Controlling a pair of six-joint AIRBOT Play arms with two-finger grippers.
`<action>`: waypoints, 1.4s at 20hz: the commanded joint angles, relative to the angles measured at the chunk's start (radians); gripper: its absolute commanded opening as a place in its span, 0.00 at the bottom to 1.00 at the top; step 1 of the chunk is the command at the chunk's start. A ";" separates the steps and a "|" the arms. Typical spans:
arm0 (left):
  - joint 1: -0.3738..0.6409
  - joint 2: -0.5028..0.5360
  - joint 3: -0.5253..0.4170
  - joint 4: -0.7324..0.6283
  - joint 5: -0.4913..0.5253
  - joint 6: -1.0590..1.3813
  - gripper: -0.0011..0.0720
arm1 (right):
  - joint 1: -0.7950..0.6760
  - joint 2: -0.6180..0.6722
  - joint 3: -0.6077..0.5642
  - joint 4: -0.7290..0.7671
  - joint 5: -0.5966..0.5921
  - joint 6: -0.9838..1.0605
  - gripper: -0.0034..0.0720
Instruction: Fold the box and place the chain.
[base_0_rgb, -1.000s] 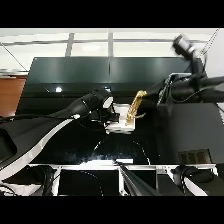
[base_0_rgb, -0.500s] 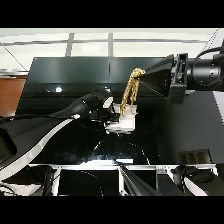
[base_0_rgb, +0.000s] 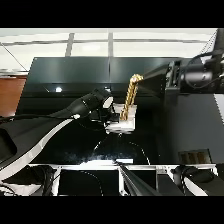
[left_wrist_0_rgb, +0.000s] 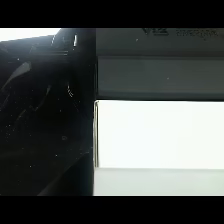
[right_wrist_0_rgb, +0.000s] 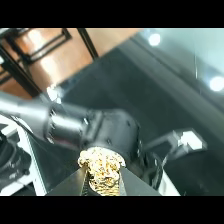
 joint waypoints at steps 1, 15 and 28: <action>0.000 0.000 0.001 0.000 0.000 0.000 0.05 | 0.000 -0.002 -0.104 -0.016 -0.001 0.010 0.06; 0.000 0.000 0.001 0.000 0.000 0.000 0.05 | 0.128 -0.218 -0.405 -0.165 -0.274 0.035 0.06; 0.000 0.000 0.002 -0.025 0.002 -0.003 0.05 | -0.218 -0.073 -0.366 -0.245 -0.013 0.099 0.55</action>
